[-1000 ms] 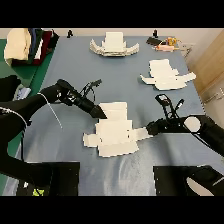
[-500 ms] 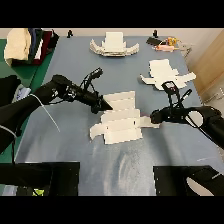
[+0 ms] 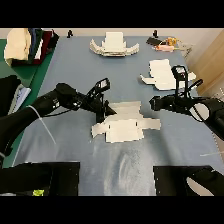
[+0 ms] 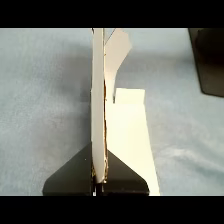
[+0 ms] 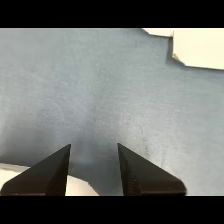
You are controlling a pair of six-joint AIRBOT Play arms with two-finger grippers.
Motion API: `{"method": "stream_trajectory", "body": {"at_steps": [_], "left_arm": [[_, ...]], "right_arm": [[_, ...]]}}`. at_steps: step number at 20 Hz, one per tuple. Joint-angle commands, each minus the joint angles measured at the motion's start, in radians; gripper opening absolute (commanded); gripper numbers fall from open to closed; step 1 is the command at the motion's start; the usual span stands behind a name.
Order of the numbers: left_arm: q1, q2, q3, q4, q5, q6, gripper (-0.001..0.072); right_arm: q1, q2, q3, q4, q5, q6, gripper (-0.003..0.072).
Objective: Fold the box.
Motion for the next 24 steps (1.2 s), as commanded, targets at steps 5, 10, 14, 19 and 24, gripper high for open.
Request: {"method": "stream_trajectory", "body": {"at_steps": [5,10,14,19,24], "left_arm": [[-0.079,0.12,-0.174,-0.051,0.183,0.18,0.0016],[-0.088,0.116,-0.212,-0.051,0.229,0.18,0.0018],[-0.088,0.088,-0.212,-0.05,0.229,0.18,0.0018],[-0.088,0.083,-0.212,-0.043,0.226,0.173,0.0018],[-0.071,0.089,-0.198,-0.042,0.123,0.204,0.0019]], "right_arm": [[-0.001,0.0,0.009,-0.005,-0.007,0.057,0.0465],[-0.001,-0.001,0.009,-0.002,-0.007,0.058,0.0465],[0.0,-0.001,0.009,-0.002,-0.005,0.058,0.0465],[0.0,-0.001,0.009,0.016,0.001,0.058,0.0465],[-0.001,-0.001,0.009,0.031,0.019,0.058,0.0463]]}}
